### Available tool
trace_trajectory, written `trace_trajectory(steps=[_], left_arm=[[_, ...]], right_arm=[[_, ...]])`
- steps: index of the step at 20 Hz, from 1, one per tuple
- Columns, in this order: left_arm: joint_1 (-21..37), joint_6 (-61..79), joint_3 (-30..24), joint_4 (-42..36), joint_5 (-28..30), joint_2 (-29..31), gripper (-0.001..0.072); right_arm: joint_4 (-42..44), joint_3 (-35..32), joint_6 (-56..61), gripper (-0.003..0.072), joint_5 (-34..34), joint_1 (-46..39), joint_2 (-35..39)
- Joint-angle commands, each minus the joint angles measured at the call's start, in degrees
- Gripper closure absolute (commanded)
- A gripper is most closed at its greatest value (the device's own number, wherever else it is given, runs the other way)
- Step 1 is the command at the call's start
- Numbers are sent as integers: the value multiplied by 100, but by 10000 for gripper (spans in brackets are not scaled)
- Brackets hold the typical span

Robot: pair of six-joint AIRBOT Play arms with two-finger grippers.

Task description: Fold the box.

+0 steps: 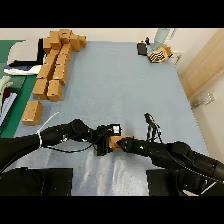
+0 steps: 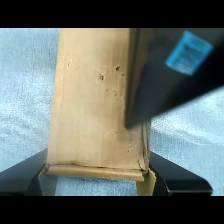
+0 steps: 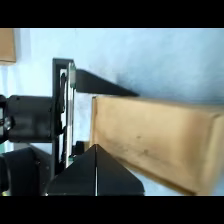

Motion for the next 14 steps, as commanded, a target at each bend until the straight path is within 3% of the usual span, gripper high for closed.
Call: trace_trajectory(steps=[1,6,14], left_arm=[[2,4,4,2,2,2,36],[2,2,4,2,4,2,37],[4,2,7,4,7,9,37]], right_arm=[[-658,79,52,685,-525,-407,157],[-1561,258,442,685,-1357,-1158,695],[-1694,258,505,685,-1504,-1351,879]])
